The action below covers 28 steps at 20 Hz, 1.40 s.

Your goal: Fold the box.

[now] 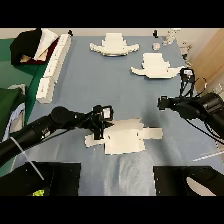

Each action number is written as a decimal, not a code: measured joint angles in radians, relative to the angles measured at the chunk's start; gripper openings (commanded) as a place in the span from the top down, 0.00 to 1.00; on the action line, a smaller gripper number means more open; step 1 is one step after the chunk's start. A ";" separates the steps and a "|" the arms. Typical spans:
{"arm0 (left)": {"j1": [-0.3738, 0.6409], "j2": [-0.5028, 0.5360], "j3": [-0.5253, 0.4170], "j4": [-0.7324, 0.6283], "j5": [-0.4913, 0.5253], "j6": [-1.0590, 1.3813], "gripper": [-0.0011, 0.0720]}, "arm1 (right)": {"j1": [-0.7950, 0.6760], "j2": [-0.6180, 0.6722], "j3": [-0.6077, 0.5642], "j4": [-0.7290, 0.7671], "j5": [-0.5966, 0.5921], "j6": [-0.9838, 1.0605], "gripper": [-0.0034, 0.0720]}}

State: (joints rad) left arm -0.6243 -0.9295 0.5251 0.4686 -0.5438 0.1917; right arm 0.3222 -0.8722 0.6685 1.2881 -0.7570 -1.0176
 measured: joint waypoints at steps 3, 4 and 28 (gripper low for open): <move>-0.051 0.027 -0.053 -0.002 0.074 0.021 0.97 | 0.000 -0.012 0.000 0.010 0.001 0.006 0.17; -0.061 0.028 -0.061 -0.002 0.085 0.025 0.97 | 0.000 -0.014 0.000 0.013 0.001 0.008 0.17; -0.085 -0.045 -0.071 -0.002 -0.024 0.071 0.97 | 0.000 -0.019 0.000 0.044 0.002 0.034 0.48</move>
State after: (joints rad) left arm -0.7094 -0.9749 0.4538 0.4664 -0.5682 0.2623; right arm 0.3222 -0.8913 0.6689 1.3319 -0.7555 -0.9836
